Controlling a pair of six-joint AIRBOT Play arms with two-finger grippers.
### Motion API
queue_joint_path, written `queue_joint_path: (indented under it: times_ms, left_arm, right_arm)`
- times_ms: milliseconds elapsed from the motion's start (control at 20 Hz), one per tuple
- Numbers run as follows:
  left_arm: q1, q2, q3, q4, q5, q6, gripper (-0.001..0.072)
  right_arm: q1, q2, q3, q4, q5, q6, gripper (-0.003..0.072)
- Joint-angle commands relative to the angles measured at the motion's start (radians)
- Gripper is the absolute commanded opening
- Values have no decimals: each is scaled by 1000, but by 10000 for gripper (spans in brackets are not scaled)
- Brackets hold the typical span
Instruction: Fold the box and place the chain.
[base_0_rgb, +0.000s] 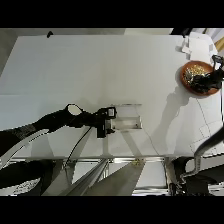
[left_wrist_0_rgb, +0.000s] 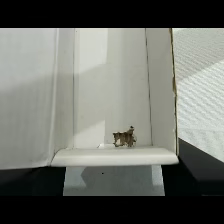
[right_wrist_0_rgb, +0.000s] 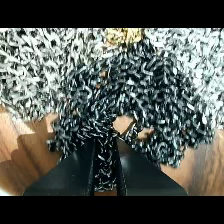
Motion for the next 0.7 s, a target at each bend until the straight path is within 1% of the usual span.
queue_joint_path:
  times_ms: [0, 400, 650]
  left_arm:
    - [1, 0, 0, 0, 0, 0, 31]
    - [1, 0, 0, 0, 0, 0, 31]
    - [1, 0, 0, 0, 1, 0, 31]
  right_arm:
    - [0, 27, 0, 3, 7, -4, 10]
    - [0, 185, 0, 26, 22, -121, 10]
    - [0, 291, 0, 102, 87, -216, 10]
